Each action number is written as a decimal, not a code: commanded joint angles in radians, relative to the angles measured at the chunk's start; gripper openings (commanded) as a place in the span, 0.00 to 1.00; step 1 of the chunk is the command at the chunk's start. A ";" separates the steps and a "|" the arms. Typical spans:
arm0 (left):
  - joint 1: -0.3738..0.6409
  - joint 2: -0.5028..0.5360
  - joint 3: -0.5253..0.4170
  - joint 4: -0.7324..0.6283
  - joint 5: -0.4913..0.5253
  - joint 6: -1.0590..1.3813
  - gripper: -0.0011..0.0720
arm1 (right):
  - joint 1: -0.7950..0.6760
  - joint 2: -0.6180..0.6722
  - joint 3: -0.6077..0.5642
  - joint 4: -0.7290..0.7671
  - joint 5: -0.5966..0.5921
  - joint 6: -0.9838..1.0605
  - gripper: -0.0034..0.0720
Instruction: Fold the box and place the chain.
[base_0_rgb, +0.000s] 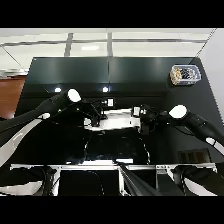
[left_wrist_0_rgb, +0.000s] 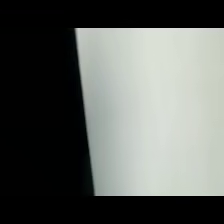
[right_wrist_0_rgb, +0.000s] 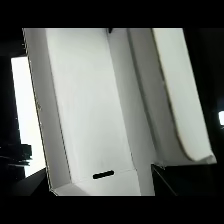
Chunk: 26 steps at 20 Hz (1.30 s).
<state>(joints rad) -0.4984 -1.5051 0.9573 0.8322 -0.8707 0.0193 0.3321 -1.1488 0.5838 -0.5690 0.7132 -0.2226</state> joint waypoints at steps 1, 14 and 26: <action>0.000 0.000 0.001 0.001 -0.002 0.001 0.05 | -0.048 -0.001 0.004 0.165 0.002 -0.142 0.96; -0.001 0.000 0.001 0.001 -0.002 0.001 0.06 | -0.025 -0.111 0.006 0.138 0.089 -0.179 0.96; -0.001 -0.001 0.001 0.001 -0.002 0.000 0.05 | -0.008 -0.172 0.029 0.035 0.060 -0.114 0.96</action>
<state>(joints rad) -0.4988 -1.5051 0.9577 0.8330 -0.8742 0.0200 0.3096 -1.3098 0.6029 -0.4915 0.7807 -0.3748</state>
